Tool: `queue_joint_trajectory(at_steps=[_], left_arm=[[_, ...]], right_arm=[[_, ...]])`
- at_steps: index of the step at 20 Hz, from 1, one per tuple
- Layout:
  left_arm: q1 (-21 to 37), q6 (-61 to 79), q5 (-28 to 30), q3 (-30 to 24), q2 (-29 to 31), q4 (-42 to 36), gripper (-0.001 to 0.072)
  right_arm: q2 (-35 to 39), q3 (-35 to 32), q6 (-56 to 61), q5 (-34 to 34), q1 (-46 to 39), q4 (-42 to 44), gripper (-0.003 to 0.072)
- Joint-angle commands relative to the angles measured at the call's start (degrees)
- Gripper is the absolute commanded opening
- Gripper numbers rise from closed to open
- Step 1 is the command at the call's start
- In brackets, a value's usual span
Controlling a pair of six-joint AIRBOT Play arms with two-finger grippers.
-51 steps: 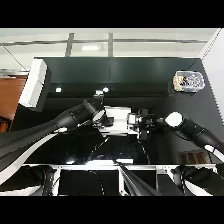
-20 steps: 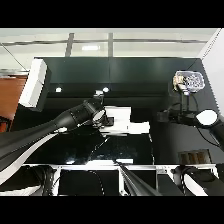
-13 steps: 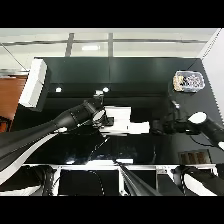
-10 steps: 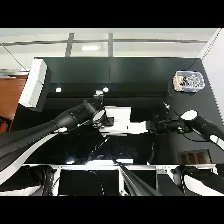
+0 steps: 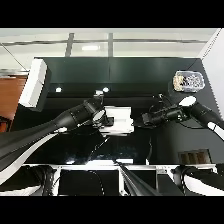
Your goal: Fold the box and place the chain.
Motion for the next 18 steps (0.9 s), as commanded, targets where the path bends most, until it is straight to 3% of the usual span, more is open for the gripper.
queue_joint_trajectory(at_steps=[1, 4, 5, 8, 11, 12, 13, 18], left_arm=[[0.0, 0.0, 0.0, 0.0, 0.0, 0.0, 0.0028], [0.0, 0.0, 0.0, 0.0, 0.0, 0.0, 0.0028], [0.0, 0.0, 0.0, 0.0, 0.0, 0.0, 0.0028], [0.0, 0.0, 0.0, 0.0, 0.0, 0.0, 0.0028], [0.0, 0.0, 0.0, 0.0, 0.0, 0.0, 0.0028], [0.0, 0.0, 0.0, 0.0, 0.0, 0.0, 0.0027], [0.0, 0.0, 0.0, 0.0, 0.0, 0.0, 0.0027], [0.0, 0.0, 0.0, 0.0, 0.0, 0.0, 0.0028]], right_arm=[[-0.1, 0.9, 1.0, 0.7, 2.9, 1.0, 0.0531], [-0.1, 1.6, 5.3, -4.5, 7.4, 0.3, 0.0516], [-0.1, 2.3, 7.1, -6.1, 9.0, -0.8, 0.0469], [-0.1, 4.8, 16.7, -11.5, 14.0, -6.9, 0.0469], [-0.1, 7.5, 30.5, -17.0, 20.1, -17.3, 0.0457], [-0.1, 8.8, 35.6, -18.3, 22.4, -22.1, 0.0408], [-0.1, 9.9, 40.9, -19.1, 24.7, -26.6, 0.0407], [-0.9, 13.6, 63.4, -16.5, 33.6, -46.9, 0.0362]])
